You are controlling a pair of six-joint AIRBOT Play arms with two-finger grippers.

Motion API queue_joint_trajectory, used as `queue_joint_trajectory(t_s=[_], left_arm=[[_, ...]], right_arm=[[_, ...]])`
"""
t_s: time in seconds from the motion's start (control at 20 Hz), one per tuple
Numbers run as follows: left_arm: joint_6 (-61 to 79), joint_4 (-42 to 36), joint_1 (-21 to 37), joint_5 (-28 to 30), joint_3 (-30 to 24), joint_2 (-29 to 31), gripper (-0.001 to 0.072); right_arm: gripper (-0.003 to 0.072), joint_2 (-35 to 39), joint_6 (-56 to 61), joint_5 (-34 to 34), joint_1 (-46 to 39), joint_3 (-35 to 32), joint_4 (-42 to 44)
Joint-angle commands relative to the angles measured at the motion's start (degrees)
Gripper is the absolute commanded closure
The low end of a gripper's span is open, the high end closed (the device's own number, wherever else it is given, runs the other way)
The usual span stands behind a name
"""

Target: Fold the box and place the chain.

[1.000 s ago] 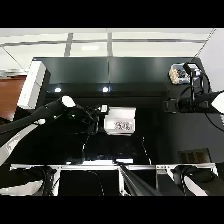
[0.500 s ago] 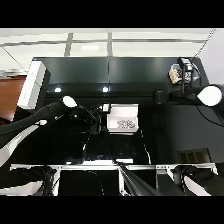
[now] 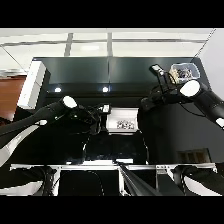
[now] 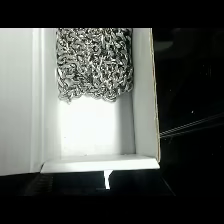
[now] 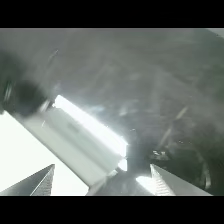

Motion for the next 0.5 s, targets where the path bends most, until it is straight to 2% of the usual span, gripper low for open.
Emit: queue_joint_trajectory(t_s=[0.0,0.25,0.45], left_arm=[[0.0,1.2,0.0,0.4,0.1,0.0,0.0265],[0.0,1.2,0.0,0.6,0.1,0.0,0.0265],[0.0,1.2,0.0,0.6,0.1,0.0,0.0265]], right_arm=[[-0.0024,-0.3,-17.7,9.7,0.2,2.9,2.0],[-0.0024,-0.8,-27.6,10.1,0.2,2.7,2.0],[-0.0024,-1.0,-34.2,9.7,0.2,-1.9,8.4]])
